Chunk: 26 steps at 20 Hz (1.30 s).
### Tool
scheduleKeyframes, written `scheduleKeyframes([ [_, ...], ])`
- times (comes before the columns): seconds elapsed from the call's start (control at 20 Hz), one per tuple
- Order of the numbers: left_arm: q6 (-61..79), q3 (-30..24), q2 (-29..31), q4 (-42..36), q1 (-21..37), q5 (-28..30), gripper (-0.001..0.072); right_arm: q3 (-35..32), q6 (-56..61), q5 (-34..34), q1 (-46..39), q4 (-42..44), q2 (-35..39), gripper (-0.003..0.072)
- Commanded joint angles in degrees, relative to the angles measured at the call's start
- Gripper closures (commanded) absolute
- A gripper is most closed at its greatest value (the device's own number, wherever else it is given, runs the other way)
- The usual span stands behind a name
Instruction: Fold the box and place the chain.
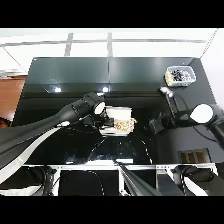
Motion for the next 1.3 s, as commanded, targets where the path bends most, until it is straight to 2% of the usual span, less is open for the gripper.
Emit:
scheduleKeyframes([
  [0.0, 0.02, 0.04, -0.04, 0.02, -0.02, -0.02, 0.0679, -7.45, -22.16, -12.28, -0.33, 2.56, -0.44, -0.0034],
  [0.1, 0.0, 0.04, -0.04, 0.0, -0.02, 0.07, 0.0679, -8.31, -39.39, -18.03, 0.83, 2.36, -1.01, -0.0034],
  [0.15, 0.02, 0.04, -0.04, 0.02, -0.02, 0.04, 0.0679, -7.8, -50.07, -18.21, 1.14, 5.2, -2.05, -0.0034],
  [0.25, 0.02, 0.04, -0.04, 0.0, -0.04, 0.07, 0.0679, -7.65, -64.22, -18.27, 1.36, 18.56, -6.29, -0.0034],
  [0.35, 0.02, 0.04, -0.04, 0.0, -0.09, 0.07, 0.0679, -6.8, -77.33, -16.11, 2.27, 24.92, -10.71, -0.0034],
  [0.65, 0.0, 0.04, -0.04, 0.0, -0.09, 0.04, 0.0679, -5.53, -87.49, -20.0, 6.16, 30.25, -15.5, -0.0034],
  [0.8, 0.02, 0.04, -0.04, -0.02, -0.09, 0.04, 0.068, -5.51, -88.13, -22.23, 6.29, 33.14, -16.83, -0.0034],
  [1.1, 0.0, 0.04, -0.04, -0.04, -0.09, 0.0, 0.0679, -5.51, -87.58, -21.05, 6.29, 32.98, -19.17, -0.0034],
  [1.15, 0.02, 0.04, -0.04, -0.04, -0.09, 0.0, 0.0679, -5.51, -86.62, -22.14, 6.27, 32.74, -19.17, 0.0127],
  [1.2, 0.0, 0.04, -0.04, -0.04, -0.09, 0.0, 0.0679, -5.51, -85.26, -23.69, 6.27, 32.28, -19.17, 0.0324],
  [1.25, 0.0, 0.04, -0.04, -0.04, -0.09, 0.0, 0.0679, -5.51, -83.89, -25.79, 6.27, 32.26, -19.17, 0.0565],
])
